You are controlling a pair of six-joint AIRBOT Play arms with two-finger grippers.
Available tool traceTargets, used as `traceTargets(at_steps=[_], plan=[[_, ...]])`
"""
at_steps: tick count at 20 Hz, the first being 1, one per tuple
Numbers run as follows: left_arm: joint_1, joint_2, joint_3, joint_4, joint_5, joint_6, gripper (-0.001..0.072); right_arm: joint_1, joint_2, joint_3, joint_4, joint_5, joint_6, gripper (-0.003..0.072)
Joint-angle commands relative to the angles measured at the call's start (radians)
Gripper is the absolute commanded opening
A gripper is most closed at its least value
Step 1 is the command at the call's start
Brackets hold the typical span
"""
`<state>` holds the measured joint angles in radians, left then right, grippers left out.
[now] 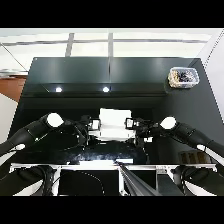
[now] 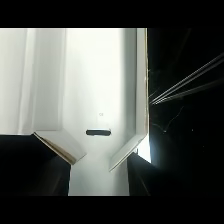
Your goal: Fold the box and place the chain.
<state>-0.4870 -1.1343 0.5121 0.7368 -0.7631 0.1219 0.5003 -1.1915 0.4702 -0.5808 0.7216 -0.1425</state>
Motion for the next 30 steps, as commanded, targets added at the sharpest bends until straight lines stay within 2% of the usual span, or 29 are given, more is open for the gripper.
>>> traceTargets(at_steps=[1, 5, 6, 7, 8, 11, 12, 13, 14, 19, 22, 30], plan=[[-0.001, 0.0, 0.0, -0.039, 0.015, 0.002, 0.039, 0.001, -0.001, 0.0, 0.0, 0.0, 0.0, 0.0407], [-0.001, 0.0, 0.0, -0.049, 0.005, 0.001, 0.0389, 0.001, -0.001, 0.0, 0.0, 0.0, 0.0, 0.0407], [-0.001, 0.0, 0.0, -0.064, -0.007, 0.001, 0.0364, 0.001, -0.001, 0.0, 0.0, -0.001, 0.0, 0.0407], [-0.001, 0.0, -0.001, -0.082, -0.017, 0.001, 0.0295, 0.001, -0.001, 0.0, 0.0, 0.0, 0.0, 0.0407], [-0.001, -0.001, -0.002, -0.096, -0.026, 0.001, 0.0274, 0.001, -0.001, 0.0, 0.0, -0.001, 0.0, 0.0407], [0.0, -0.005, -0.002, -0.102, -0.026, 0.001, 0.0273, 0.001, -0.001, 0.0, 0.0, 0.0, 0.0, 0.0407], [-0.001, -0.006, -0.002, -0.103, -0.027, 0.0, 0.0248, 0.001, -0.001, 0.0, 0.0, 0.0, 0.0, 0.0407], [-0.001, -0.006, -0.002, -0.103, -0.028, 0.0, 0.0175, 0.001, -0.001, 0.0, 0.0, 0.0, 0.0, 0.0406], [-0.001, -0.006, -0.002, -0.11, -0.031, -0.006, 0.0159, 0.001, -0.001, 0.0, 0.0, 0.0, 0.0, 0.0407], [-0.001, -0.01, -0.002, -0.137, -0.024, -0.029, 0.0159, 0.001, -0.001, 0.0, 0.0, 0.0, 0.0, 0.0407], [-0.001, -0.018, -0.002, -0.216, -0.015, -0.028, 0.0159, 0.001, -0.001, 0.0, 0.0, 0.0, 0.0, 0.0407], [-0.006, -0.023, -0.002, -0.219, 0.0, -0.028, 0.0161, 0.001, -0.001, 0.0, 0.0, 0.0, 0.0, 0.0407]])
